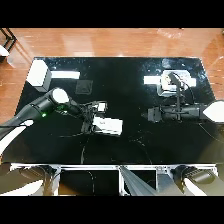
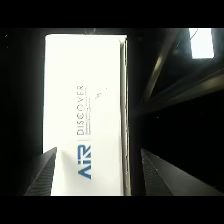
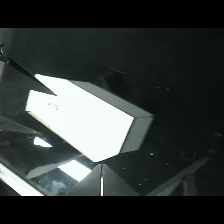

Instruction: Fold the box and place the chain.

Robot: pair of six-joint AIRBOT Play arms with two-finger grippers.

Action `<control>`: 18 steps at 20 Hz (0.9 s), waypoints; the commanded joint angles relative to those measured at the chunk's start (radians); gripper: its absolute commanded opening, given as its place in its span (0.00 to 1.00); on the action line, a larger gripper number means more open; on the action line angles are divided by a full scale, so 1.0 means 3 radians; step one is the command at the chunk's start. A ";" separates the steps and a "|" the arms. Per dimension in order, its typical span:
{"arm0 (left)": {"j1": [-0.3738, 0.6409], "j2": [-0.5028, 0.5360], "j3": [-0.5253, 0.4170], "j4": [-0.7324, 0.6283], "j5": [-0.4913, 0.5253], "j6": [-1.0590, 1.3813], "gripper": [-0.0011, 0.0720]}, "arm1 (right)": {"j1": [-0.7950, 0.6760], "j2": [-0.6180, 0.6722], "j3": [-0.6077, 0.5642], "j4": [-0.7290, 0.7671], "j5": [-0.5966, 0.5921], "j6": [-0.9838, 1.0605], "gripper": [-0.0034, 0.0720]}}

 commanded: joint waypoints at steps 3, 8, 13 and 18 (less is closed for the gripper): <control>-0.0028 -0.0107 0.0010 -0.0103 0.0177 0.0291 0.87 | -0.0004 0.0003 0.0000 -0.0112 -0.0090 0.0027 0.08; -0.0050 -0.0107 0.0013 -0.0233 0.0181 0.0214 0.87 | -0.0004 0.0003 -0.0042 -0.0135 -0.0120 0.0037 0.08; -0.0047 -0.0078 0.0034 -0.0230 0.0172 0.0114 0.87 | -0.0004 0.0003 -0.0056 -0.0135 -0.0112 0.0048 0.08; -0.0050 -0.0072 0.0041 -0.0196 0.0153 -0.0220 0.87 | -0.0004 0.0003 -0.0056 -0.0135 -0.0114 0.0048 0.08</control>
